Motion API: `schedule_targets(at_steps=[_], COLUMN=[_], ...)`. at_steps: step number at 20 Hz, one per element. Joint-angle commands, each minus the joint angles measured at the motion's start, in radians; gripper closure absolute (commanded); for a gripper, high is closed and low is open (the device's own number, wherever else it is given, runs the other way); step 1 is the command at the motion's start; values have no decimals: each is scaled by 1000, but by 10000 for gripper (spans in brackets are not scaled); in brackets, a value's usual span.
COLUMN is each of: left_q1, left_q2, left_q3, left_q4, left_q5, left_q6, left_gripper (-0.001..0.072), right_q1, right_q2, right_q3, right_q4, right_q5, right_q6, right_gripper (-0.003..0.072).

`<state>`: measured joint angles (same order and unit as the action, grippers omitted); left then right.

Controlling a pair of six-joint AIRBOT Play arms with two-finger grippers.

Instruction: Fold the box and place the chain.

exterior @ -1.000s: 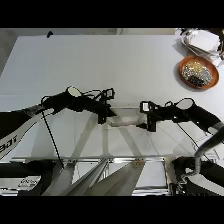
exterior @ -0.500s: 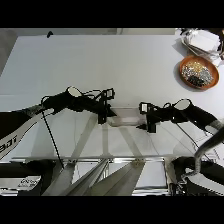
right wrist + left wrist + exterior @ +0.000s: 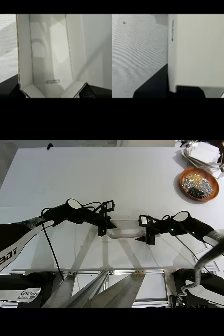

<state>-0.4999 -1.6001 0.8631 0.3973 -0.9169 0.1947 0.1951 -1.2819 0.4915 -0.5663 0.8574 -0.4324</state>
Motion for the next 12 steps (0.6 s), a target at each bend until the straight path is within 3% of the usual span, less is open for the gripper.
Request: schedule_targets(at_steps=[1, 7, 10, 12], left_q1=[0, 0, 0, 0], left_q2=[0, 0, 0, 0], left_q3=[0, 0, 0, 0], left_q4=[0, 0, 0, 0], left_q5=[0, 0, 0, 0], left_q6=[0, 0, 0, 0], left_gripper=[696, 696, 696, 696], right_q1=[1, 10, 10, 10], right_q2=[-3, -7, -7, -8], right_q3=[0, 0, 0, 0], right_q4=[22, 54, 50, 51], right_q5=[-5, -3, -5, -6], right_q6=[-18, -6, 16, 16], right_gripper=[119, 149, 86, 86])
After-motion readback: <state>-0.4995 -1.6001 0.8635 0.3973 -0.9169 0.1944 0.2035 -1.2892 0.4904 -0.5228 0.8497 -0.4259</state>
